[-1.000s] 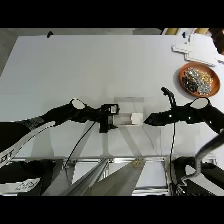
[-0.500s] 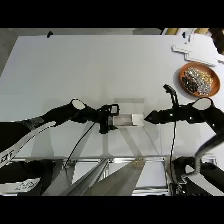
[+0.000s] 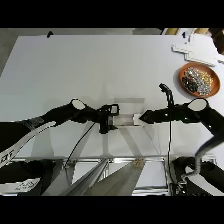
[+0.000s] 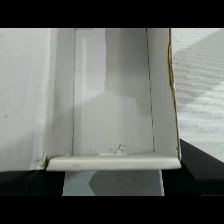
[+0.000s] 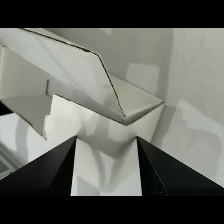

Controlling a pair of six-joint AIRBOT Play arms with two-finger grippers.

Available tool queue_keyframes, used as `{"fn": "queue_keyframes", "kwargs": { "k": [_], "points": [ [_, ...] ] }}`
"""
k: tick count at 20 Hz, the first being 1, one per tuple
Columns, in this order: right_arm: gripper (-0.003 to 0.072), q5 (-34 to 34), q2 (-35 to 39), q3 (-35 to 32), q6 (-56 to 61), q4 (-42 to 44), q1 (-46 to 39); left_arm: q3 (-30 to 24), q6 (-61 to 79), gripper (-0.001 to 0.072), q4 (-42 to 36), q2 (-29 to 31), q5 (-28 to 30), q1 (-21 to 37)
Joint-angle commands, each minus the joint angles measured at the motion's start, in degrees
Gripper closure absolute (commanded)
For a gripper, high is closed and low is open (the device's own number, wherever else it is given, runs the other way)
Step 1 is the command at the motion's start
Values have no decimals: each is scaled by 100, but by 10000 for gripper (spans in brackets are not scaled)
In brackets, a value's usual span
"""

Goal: Fold the box and place the chain.

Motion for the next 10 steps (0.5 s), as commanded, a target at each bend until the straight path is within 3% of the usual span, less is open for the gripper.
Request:
{"fn": "queue_keyframes", "kwargs": {
  "k": [1,5,10],
  "points": [
    [271,-603,4,33,979,-616,496,-2,0,503,0,4,2,0],
    [271,-949,2,249,2131,-1460,1134,-2,0,503,0,4,2,0],
    [271,-654,-238,761,4242,-3062,1679,-2,0,503,0,4,0,0]
  ]
}}
